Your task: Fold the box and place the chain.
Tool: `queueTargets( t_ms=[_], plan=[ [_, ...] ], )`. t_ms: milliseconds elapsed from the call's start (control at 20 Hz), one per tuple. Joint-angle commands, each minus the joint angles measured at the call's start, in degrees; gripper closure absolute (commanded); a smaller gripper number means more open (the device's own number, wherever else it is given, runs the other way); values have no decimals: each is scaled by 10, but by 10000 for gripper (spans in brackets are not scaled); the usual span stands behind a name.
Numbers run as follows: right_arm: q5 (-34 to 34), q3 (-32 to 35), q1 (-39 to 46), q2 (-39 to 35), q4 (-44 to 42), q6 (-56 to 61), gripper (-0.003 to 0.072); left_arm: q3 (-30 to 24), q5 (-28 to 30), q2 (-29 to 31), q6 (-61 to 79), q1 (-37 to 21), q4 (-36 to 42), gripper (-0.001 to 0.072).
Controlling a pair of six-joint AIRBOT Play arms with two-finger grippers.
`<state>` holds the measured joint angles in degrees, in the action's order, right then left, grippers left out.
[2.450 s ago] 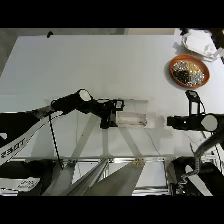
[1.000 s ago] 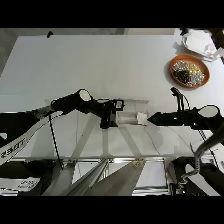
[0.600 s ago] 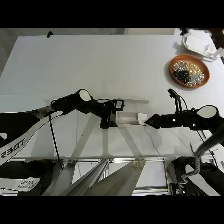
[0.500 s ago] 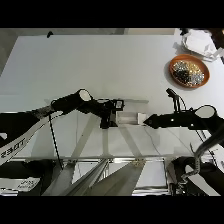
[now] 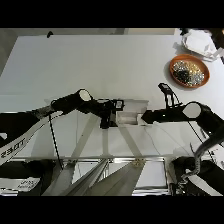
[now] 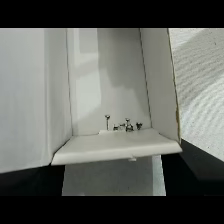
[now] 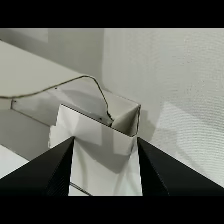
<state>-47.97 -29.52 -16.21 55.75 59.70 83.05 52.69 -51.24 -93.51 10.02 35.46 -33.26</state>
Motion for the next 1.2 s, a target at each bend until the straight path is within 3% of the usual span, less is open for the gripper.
queueTargets(
  t_ms=[0,250,450,700,1050,1150],
  plan=[
    [9,-11,-39,16,48,98,247,1,0,0,0,0,0,371],
    [13,-11,-65,19,53,163,248,1,0,0,0,0,0,371],
    [4,-25,-97,26,124,232,248,1,0,0,0,0,0,371],
    [-54,-101,-130,101,168,271,248,1,0,0,0,0,0,371],
    [-65,-108,-167,146,231,372,251,1,0,0,0,0,0,371],
    [-64,-108,-167,152,231,372,295,1,0,0,0,0,0,371]
  ],
)
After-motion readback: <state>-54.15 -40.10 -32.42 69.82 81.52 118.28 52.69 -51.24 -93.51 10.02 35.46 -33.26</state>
